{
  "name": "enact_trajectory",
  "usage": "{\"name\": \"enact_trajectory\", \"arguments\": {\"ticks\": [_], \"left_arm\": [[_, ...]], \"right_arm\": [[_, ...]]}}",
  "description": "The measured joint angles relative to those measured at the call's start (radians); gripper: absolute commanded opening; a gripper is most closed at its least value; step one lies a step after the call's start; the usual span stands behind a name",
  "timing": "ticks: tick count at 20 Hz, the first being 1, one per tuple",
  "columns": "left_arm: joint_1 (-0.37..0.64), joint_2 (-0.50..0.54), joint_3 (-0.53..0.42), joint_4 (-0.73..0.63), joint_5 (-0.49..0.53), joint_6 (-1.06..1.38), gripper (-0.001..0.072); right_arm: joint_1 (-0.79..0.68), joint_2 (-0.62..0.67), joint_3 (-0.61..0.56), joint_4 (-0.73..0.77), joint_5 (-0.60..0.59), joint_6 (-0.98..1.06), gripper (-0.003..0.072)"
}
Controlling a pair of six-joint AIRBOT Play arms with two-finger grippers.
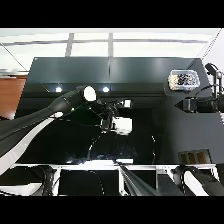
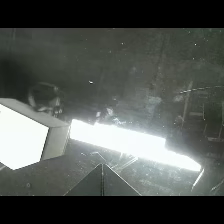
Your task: Fold the box and place the chain.
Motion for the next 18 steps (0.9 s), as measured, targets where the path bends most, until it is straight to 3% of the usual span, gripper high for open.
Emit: {"name": "enact_trajectory", "arguments": {"ticks": [2, 3, 6, 7, 13, 18], "left_arm": [[-0.014, -0.016, 0.000, 0.030, 0.019, -0.019, 0.0704], [-0.022, -0.021, 0.000, 0.041, 0.038, -0.038, 0.0657], [-0.042, -0.028, 0.000, 0.069, 0.091, -0.116, 0.0298], [-0.046, -0.028, 0.000, 0.085, 0.102, -0.144, 0.0231], [0.029, 0.041, 0.018, 0.291, 0.126, -0.365, 0.0229], [0.240, 0.082, 0.071, 0.518, 0.156, -0.617, 0.0230]], "right_arm": [[0.000, 0.000, 0.000, 0.000, 0.000, 0.000, 0.0016], [0.000, 0.000, 0.000, 0.000, 0.000, 0.000, 0.0016], [0.000, 0.000, 0.000, 0.000, 0.000, 0.000, 0.0017], [0.000, 0.000, 0.000, 0.000, 0.000, 0.000, 0.0017], [0.000, 0.000, 0.000, 0.000, -0.013, 0.000, 0.0017], [0.000, 0.000, 0.000, 0.000, -0.051, 0.000, 0.0017]]}}
